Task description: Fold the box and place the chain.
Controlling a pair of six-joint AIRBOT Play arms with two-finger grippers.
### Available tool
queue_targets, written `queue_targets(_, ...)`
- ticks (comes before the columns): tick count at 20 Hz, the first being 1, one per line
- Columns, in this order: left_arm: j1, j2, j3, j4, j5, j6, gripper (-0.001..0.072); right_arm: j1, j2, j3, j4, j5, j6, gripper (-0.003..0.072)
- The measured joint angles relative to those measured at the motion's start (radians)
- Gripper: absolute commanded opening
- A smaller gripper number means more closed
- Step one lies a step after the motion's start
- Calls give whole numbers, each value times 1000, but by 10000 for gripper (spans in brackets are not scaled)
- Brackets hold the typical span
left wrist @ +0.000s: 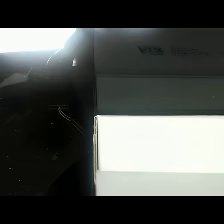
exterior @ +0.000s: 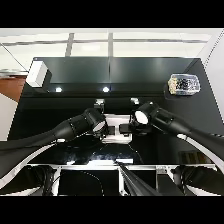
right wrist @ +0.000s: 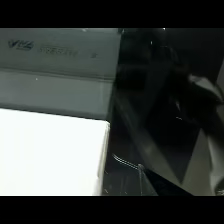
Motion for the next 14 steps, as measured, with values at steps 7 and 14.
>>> queue_targets(7, 0, 0, 0, 2, -2, 0, 30, -129, 262, 0, -28, 107, -209, 517)
queue_targets(14, 0, 0, 0, -5, -2, 0, 30, -431, 384, -11, -435, -56, -298, 709)
